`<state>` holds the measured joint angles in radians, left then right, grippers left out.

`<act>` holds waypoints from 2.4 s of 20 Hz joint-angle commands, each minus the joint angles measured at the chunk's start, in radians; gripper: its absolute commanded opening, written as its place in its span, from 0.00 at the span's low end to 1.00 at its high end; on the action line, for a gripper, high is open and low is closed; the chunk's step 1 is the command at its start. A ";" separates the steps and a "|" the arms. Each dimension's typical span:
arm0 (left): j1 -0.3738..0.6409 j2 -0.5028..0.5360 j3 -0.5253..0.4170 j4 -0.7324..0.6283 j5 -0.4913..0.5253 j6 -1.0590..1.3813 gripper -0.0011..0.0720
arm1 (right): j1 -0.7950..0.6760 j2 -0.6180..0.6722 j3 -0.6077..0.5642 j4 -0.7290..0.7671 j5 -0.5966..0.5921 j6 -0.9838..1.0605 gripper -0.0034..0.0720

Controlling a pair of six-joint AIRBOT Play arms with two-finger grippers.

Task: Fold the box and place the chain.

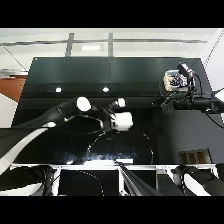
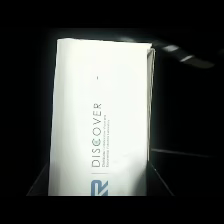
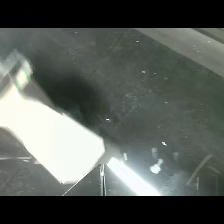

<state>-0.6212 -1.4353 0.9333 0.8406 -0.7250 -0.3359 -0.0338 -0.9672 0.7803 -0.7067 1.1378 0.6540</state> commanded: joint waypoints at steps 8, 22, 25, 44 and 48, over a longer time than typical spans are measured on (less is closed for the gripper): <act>0.803 -0.103 0.286 0.227 0.016 -0.558 0.55 | -0.016 0.000 0.001 -0.001 -0.016 0.034 0.08; 0.921 -0.491 0.816 0.478 -0.046 -0.778 1.00 | -0.015 0.000 0.002 -0.001 -0.055 0.200 0.08; 0.924 -0.421 0.921 0.561 -0.294 -0.913 1.00 | -0.015 0.003 0.009 0.000 -0.033 0.203 0.08; 0.325 0.855 -0.448 0.594 -0.042 -1.404 0.05 | -0.107 0.333 -0.253 -0.464 -0.422 0.646 0.09; 0.332 0.871 -0.446 0.644 -0.018 -1.399 0.05 | -0.107 0.334 -0.298 -0.452 -0.463 0.646 0.09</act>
<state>-0.2749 -0.6094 0.5472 1.4574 -0.7948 -1.7092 -0.1410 -0.6384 0.5400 -1.1751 0.7582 1.2911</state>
